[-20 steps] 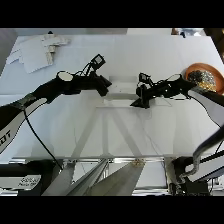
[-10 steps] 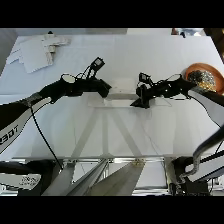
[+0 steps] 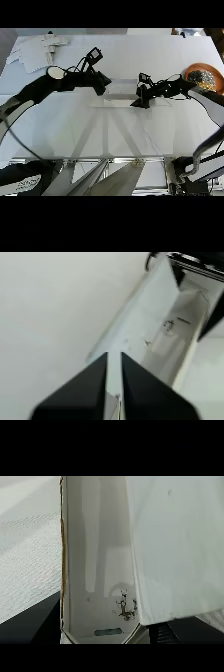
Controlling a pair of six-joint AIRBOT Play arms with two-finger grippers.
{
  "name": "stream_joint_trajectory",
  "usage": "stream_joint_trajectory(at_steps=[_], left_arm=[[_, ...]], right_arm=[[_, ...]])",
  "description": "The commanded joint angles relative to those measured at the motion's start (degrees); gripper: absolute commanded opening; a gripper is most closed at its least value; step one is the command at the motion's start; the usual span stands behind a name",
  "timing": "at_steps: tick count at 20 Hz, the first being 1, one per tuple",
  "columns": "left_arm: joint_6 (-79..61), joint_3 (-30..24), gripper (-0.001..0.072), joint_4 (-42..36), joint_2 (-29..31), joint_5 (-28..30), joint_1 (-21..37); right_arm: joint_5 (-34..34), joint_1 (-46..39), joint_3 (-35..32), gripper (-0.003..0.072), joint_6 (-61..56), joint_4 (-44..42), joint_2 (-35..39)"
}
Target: Fold the box and place the chain.
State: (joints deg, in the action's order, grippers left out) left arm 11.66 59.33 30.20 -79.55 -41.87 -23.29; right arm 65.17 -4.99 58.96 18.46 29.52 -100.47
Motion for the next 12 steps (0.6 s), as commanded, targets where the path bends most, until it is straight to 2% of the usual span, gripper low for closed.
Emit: stream_joint_trajectory(at_steps=[1, 2, 5, 6, 7, 8, 9, 10, 12], left_arm=[[0.2, 0.0, 0.0297, 16.8, 6.0, -9.1, 0.2], [-0.2, -0.1, 0.0297, 19.5, 6.3, -11.9, 0.6], [-6.7, -1.1, 0.0312, 19.5, 5.1, -16.5, 3.5], [-9.6, -1.4, 0.0413, 18.6, 4.3, -16.5, 4.7], [-13.3, -1.8, 0.0463, 14.5, 3.2, -16.6, 6.2], [-18.1, -2.2, 0.0466, 8.3, 1.7, -16.9, 7.8], [-24.5, -2.4, 0.0522, 1.5, -0.1, -17.3, 9.3], [-29.4, -2.4, 0.0538, -2.7, -1.8, -17.5, 10.0], [-37.0, -2.4, 0.0539, -4.0, -5.1, -17.0, 10.2]], right_arm=[[0.0, 0.0, 0.0, 0.0438, 0.0, 0.0, 0.0], [0.0, 0.0, 0.0, 0.0438, 0.0, 0.0, 0.0], [0.0, 0.0, 0.0, 0.0437, 0.0, 0.0, 0.0], [0.0, 0.0, 0.0, 0.0438, 0.0, 0.0, 0.0], [0.0, 0.0, 0.0, 0.0438, 0.0, 0.0, 0.0], [0.0, 0.0, 0.0, 0.0437, 0.0, 0.0, 0.0], [0.0, 0.0, 0.0, 0.0438, 0.0, 0.0, 0.0], [0.0, 0.0, 0.0, 0.0438, 0.0, 0.0, 0.0], [0.0, 0.0, 0.0, 0.0438, 0.0, 0.0, 0.0]])
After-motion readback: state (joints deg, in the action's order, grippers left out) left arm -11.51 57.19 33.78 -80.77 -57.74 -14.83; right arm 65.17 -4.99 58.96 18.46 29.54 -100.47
